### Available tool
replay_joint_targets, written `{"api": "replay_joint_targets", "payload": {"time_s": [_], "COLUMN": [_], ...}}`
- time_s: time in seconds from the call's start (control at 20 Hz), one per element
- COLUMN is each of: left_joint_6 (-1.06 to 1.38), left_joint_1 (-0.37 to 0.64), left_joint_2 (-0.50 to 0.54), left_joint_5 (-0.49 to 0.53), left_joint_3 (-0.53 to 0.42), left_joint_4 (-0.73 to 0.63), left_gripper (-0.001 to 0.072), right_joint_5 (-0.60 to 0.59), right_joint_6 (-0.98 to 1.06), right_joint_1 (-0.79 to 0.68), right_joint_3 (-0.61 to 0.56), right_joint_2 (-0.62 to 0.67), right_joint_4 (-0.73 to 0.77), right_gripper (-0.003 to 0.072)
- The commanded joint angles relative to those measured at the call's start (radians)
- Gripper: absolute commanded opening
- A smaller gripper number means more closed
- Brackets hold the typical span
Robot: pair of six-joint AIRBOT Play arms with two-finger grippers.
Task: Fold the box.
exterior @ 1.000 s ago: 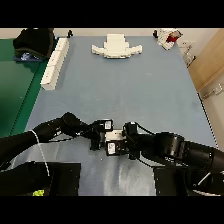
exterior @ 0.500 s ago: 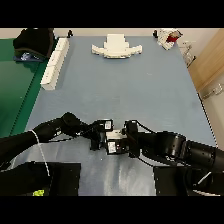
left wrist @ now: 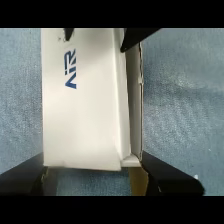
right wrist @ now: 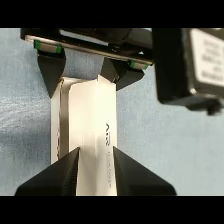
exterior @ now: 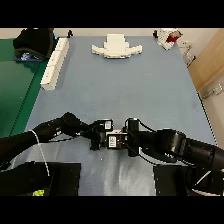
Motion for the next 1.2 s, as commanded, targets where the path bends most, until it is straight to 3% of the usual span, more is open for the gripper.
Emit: {"api": "replay_joint_targets", "payload": {"time_s": [0.0,0.15,0.25,0.4,0.55,0.85,0.9,0.95,1.15], "left_joint_6": [0.0,0.0,0.0,0.0,0.0,0.0,0.0,0.0,0.0], "left_joint_1": [0.0,0.0,0.0,0.0,0.0,0.0,0.0,0.0,0.0], "left_joint_2": [0.001,0.001,0.001,0.001,0.001,0.001,0.001,0.001,0.001], "left_joint_5": [0.0,0.0,0.0,0.0,0.0,0.0,0.0,0.0,0.0], "left_joint_3": [0.0,0.0,0.0,0.0,0.0,0.0,0.0,0.0,0.0], "left_joint_4": [0.0,0.0,0.0,0.0,0.0,0.0,0.0,0.0,0.0], "left_gripper": [0.05,0.0499,0.0499,0.05,0.0499,0.0499,0.05,0.0499,0.05], "right_joint_5": [0.01,0.018,0.018,0.017,0.017,0.008,0.005,0.001,-0.035], "right_joint_6": [0.004,0.004,0.004,0.004,0.004,0.004,0.005,0.005,0.04], "right_joint_1": [-0.002,-0.001,-0.001,-0.001,-0.001,-0.001,-0.001,-0.001,-0.002], "right_joint_3": [0.001,0.002,0.004,0.005,0.005,0.005,0.005,0.006,0.006], "right_joint_2": [-0.028,-0.035,-0.035,-0.035,-0.035,-0.035,-0.033,-0.027,0.022], "right_joint_4": [0.036,0.046,0.055,0.064,0.088,0.129,0.13,0.133,0.138], "right_gripper": [0.0296,0.0263,0.0142,0.0143,0.023,0.0238,0.0281,0.0447,0.0467]}}
